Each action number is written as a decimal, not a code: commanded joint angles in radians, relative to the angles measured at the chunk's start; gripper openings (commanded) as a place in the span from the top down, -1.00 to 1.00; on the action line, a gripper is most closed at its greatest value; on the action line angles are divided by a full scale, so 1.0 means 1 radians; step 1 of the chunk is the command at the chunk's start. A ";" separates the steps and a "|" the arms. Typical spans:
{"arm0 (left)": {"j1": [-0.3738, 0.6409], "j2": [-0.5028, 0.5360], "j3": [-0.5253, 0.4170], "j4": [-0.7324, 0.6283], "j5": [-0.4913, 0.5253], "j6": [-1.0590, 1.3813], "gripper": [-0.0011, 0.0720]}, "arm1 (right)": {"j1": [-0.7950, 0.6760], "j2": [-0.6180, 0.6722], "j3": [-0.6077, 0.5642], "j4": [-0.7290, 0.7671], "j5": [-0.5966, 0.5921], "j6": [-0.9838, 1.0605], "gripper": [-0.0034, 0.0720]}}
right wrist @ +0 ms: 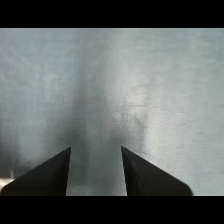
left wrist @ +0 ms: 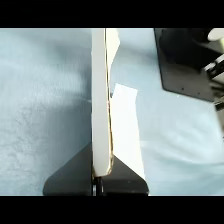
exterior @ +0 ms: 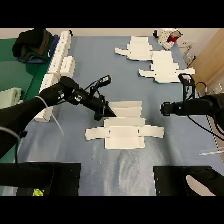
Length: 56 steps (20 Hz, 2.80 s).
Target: Fold the box.
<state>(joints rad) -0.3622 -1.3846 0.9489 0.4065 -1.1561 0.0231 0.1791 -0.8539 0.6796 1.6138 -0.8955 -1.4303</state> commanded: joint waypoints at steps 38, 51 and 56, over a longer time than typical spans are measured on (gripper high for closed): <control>-0.075 0.207 -0.349 -0.089 0.332 0.349 0.94 | 0.002 -0.069 0.026 0.011 0.068 0.114 -0.37; -0.074 0.163 -0.349 -0.084 0.203 0.316 0.93 | 0.002 -0.068 0.026 0.067 0.027 0.113 -0.16; -0.074 0.163 -0.349 -0.083 0.203 0.315 0.93 | 0.002 -0.068 0.026 0.072 0.008 0.113 -0.16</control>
<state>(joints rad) -0.4366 -1.2209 0.6003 0.3241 -0.9504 0.3378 0.1799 -0.9222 0.7052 1.6794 -0.8726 -1.3167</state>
